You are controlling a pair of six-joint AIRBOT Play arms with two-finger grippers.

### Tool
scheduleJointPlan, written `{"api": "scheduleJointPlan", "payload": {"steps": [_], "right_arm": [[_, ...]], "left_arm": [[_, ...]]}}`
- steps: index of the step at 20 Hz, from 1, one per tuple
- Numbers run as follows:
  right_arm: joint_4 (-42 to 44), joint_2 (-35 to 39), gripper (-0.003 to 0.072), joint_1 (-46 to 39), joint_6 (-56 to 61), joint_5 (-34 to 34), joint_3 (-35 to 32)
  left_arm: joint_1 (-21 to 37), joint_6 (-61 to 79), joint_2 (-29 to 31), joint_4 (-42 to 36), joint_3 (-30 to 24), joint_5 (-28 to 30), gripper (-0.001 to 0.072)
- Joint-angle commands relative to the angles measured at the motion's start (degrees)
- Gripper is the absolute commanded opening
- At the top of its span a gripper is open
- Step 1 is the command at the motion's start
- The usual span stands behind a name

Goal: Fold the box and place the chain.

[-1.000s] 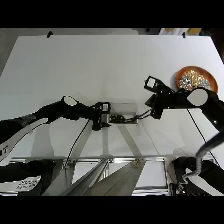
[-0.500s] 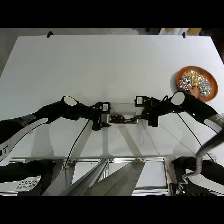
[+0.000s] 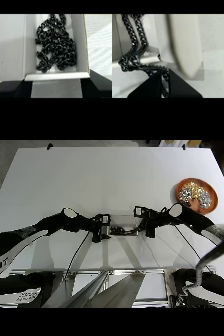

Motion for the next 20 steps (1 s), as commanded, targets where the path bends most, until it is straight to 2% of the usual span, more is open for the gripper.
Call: {"api": "scheduleJointPlan", "payload": {"steps": [1, 5, 7, 9, 11, 15, 18, 20], "right_arm": [[-1.2, 0.4, 0.002, 0.0, 0.2, 0.9, 0.0], [-8.2, 7.9, 0.002, 0.0, 4.8, 1.8, 0.0], [-7.9, 13.7, 0.002, 0.1, 8.0, 2.7, 0.0], [-3.0, 20.0, 0.002, 0.1, 10.1, 4.8, 0.0], [6.6, 25.1, 0.002, 0.1, 12.4, 6.6, 0.0], [22.3, 28.2, 0.0019, 0.1, 12.5, 11.5, 0.0], [24.1, 28.2, 0.002, 2.6, 12.5, 11.0, 0.0], [24.8, 28.0, 0.002, 6.5, 12.5, 7.3, 0.0]], "left_arm": [[0.0, 0.0, 0.0, 0.0, 0.0, 0.0, 0.0153], [0.0, 0.0, 0.0, 0.0, 0.0, 0.0, 0.0153], [0.0, 0.0, 0.0, 0.0, 0.0, 0.0, 0.0153], [0.0, 0.0, 0.0, 0.0, 0.0, 0.0, 0.0153], [0.0, 0.0, 0.0, 0.0, 0.0, 0.0, 0.0153], [0.0, 0.0, 0.0, 0.0, 0.0, 0.0, 0.0153], [0.0, 0.0, 0.0, 0.0, 0.0, 0.0, 0.0153], [0.0, 0.0, 0.0, 0.0, 0.0, 0.0, 0.0153]]}}
